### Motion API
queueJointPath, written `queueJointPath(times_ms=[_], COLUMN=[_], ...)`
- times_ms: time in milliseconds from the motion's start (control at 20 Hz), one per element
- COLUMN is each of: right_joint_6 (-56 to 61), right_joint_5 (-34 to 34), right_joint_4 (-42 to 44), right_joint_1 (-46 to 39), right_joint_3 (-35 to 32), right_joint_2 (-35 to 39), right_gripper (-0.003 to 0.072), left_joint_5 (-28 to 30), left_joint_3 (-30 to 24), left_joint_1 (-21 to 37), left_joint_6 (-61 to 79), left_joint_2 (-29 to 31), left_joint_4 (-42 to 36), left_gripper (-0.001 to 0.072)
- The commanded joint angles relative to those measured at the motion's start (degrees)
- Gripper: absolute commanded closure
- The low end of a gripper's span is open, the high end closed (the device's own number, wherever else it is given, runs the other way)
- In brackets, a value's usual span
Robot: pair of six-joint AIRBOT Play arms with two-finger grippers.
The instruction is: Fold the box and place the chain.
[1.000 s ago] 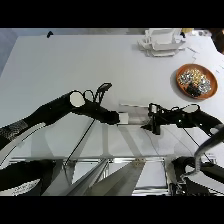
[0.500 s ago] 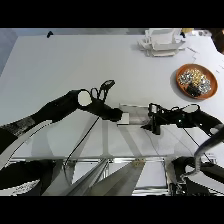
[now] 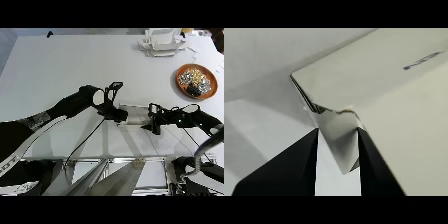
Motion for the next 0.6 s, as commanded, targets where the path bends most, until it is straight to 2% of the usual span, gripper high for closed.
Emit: queueJointPath(times_ms=[0,300,550], right_joint_6=[0.02,0.02,0.02], right_joint_5=[0.00,0.00,0.00], right_joint_4=[0.02,0.00,0.02], right_joint_1=[0.00,0.00,0.00], right_joint_3=[0.00,0.00,0.00], right_joint_2=[0.00,0.00,0.00], right_gripper=[0.0276,0.0276,0.0276], left_joint_5=[-4.17,-2.29,-8.15], left_joint_3=[2.40,4.61,12.35], left_joint_1=[-1.27,-3.34,-4.83], left_joint_6=[-8.22,-19.43,-23.34], left_joint_2=[-1.77,-4.31,-9.81], left_joint_4=[7.54,12.63,14.45], left_gripper=[0.0433,0.0434,0.0434])
